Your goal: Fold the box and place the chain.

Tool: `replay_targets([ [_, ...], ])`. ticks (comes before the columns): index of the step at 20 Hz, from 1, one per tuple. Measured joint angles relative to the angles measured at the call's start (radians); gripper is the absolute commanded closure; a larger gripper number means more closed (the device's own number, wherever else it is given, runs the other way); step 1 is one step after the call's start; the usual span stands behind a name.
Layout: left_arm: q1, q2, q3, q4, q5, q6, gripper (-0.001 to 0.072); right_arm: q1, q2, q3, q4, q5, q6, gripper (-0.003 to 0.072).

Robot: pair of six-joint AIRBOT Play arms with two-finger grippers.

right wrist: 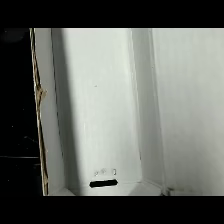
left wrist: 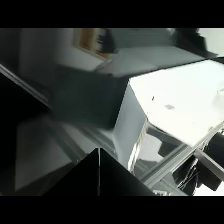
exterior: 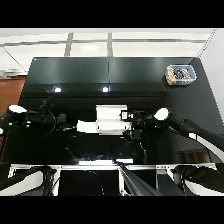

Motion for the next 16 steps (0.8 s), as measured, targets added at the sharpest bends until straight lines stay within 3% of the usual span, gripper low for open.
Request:
replay_targets([
  [5,-0.161,-0.072,0.026,-0.06,0.08,0.018,0.0684,0.0,0.0,0.0,0.0,0.0,0.0,0.0558],
  [10,-0.222,-0.101,0.074,-0.128,0.039,0.132,0.0678,0.0,0.0,0.0,0.0,0.0,0.0,0.0558],
  [11,-0.225,-0.103,0.084,-0.135,0.027,0.145,0.0584,0.0,0.0,0.0,0.0,0.0,0.0,0.0558],
  [13,-0.229,-0.106,0.105,-0.148,-0.011,0.163,0.0048,0.0,0.0,0.0,0.0,0.0,0.0,0.0558],
  [14,-0.23,-0.106,0.117,-0.15,-0.029,0.167,0.0005,0.0,0.0,0.0,0.0,0.0,0.0,0.0558],
  [16,-0.233,-0.107,0.136,-0.156,-0.063,0.173,0.0007,0.0,0.0,0.0,0.0,0.0,0.0,0.0558],
])
